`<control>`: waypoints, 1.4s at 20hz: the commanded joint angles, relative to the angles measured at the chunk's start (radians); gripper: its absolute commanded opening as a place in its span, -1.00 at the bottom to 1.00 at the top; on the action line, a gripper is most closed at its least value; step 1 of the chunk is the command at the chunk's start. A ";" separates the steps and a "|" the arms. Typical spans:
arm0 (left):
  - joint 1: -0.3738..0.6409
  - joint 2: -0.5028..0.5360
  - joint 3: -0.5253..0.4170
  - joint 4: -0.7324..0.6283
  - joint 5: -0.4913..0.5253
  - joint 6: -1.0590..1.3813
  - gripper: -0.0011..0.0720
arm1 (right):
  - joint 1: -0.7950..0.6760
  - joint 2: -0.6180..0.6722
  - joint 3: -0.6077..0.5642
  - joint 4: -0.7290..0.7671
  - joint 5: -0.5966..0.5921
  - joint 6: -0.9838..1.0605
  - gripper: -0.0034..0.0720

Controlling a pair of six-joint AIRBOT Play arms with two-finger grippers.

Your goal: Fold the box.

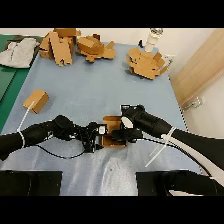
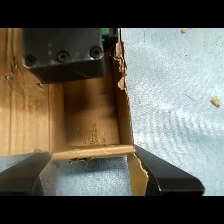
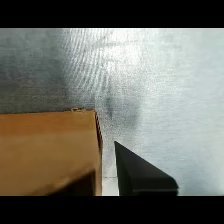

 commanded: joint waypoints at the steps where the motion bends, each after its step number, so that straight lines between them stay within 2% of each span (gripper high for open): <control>1: 0.000 0.000 0.000 -0.002 0.000 -0.002 0.30 | -0.001 0.000 0.001 -0.002 0.006 0.000 0.20; 7: 0.000 0.000 -0.001 -0.002 0.000 -0.002 0.30 | 0.000 0.022 0.014 0.000 0.005 -0.001 0.21; 12: 0.000 0.000 -0.001 -0.002 0.000 -0.002 0.30 | 0.000 0.208 0.041 0.043 0.048 0.033 0.21; 13: 0.000 0.000 0.000 -0.002 0.000 -0.002 0.30 | -0.001 0.252 0.040 0.019 0.090 0.066 0.00; 14: 0.000 0.000 -0.001 -0.002 0.000 -0.002 0.30 | -0.001 0.298 0.038 -0.033 0.145 0.083 -0.55; 15: 0.000 0.000 -0.001 -0.002 0.000 -0.002 0.30 | -0.002 0.338 0.025 -0.116 0.189 0.103 -0.91; 16: 0.000 0.000 -0.001 -0.002 0.000 -0.002 0.30 | -0.018 0.376 -0.005 -0.203 0.201 0.120 -0.90; 18: 0.000 0.000 -0.001 -0.002 0.000 -0.002 0.30 | -0.137 0.426 -0.103 -0.185 0.105 0.110 -0.91; 20: 0.000 0.000 0.000 -0.002 0.001 -0.001 0.30 | -0.315 0.425 -0.233 0.015 -0.143 -0.055 -0.91; 22: 0.000 0.000 -0.001 -0.002 0.001 -0.001 0.30 | -0.482 0.385 -0.344 0.356 -0.425 -0.360 -0.91; 24: 0.000 0.000 0.000 -0.002 0.000 -0.001 0.30 | -0.616 0.304 -0.383 0.754 -0.542 -0.760 -0.91; 25: 0.000 0.000 0.000 -0.002 0.001 -0.001 0.30 | -0.670 0.248 -0.380 0.965 -0.530 -0.988 -0.91; 26: 0.000 0.000 0.000 -0.002 0.003 -0.001 0.30 | -0.723 0.179 -0.377 1.214 -0.467 -1.243 -0.91; 27: 0.000 0.000 0.000 -0.002 0.004 -0.001 0.30 | -0.768 0.103 -0.372 1.442 -0.355 -1.471 -0.91; 28: 0.000 0.000 -0.001 -0.002 0.004 -0.002 0.30 | -0.802 0.030 -0.364 1.600 -0.225 -1.615 -0.91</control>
